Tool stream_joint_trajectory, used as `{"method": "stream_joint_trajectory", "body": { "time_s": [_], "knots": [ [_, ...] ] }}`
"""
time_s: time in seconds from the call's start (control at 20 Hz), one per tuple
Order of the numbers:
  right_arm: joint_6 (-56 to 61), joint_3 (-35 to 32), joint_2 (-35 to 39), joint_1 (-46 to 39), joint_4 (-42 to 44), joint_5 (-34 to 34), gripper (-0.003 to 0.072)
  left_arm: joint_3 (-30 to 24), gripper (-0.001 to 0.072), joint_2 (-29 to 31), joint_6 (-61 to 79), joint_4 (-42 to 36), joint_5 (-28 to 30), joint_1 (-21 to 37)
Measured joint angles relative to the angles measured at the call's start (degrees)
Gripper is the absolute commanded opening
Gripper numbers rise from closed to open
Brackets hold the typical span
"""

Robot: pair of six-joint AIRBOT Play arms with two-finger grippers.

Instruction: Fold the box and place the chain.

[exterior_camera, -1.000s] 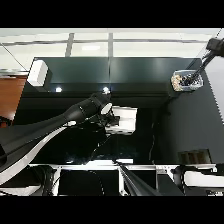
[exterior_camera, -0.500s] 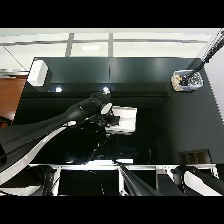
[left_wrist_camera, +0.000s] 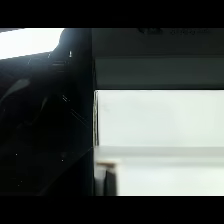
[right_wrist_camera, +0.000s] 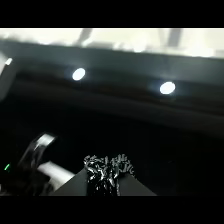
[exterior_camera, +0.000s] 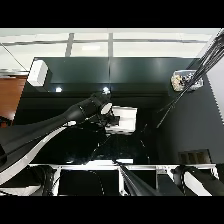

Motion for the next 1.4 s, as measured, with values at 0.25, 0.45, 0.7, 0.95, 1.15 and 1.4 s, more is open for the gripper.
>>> {"method": "stream_joint_trajectory", "body": {
  "time_s": [0.25,0.45,0.7,0.95,1.15,1.4],
  "knots": [
    [-0.8,0.0,0.3,9.5,3.3,7.0,0.0018,0.0,0.0028,0.0,0.0,0.0,0.0,0.0],
    [-0.8,0.0,0.2,18.1,4.3,5.3,0.0017,0.0,0.0027,0.0,0.0,0.0,0.0,0.0],
    [-0.6,0.0,-1.9,24.9,4.7,-1.0,0.0017,0.0,0.0027,0.0,0.0,0.0,0.0,0.0],
    [-0.5,0.0,-6.0,28.9,4.8,-6.3,0.0017,0.0,0.0028,0.0,0.0,0.0,0.0,0.0],
    [-0.5,0.0,-8.1,29.8,3.3,-5.6,0.0018,0.0,0.0028,0.0,0.0,0.0,0.0,0.0],
    [0.4,-3.0,-8.8,30.1,-2.2,-0.2,0.0018,0.0,0.0027,0.0,0.0,0.0,0.0,0.0]
  ]
}}
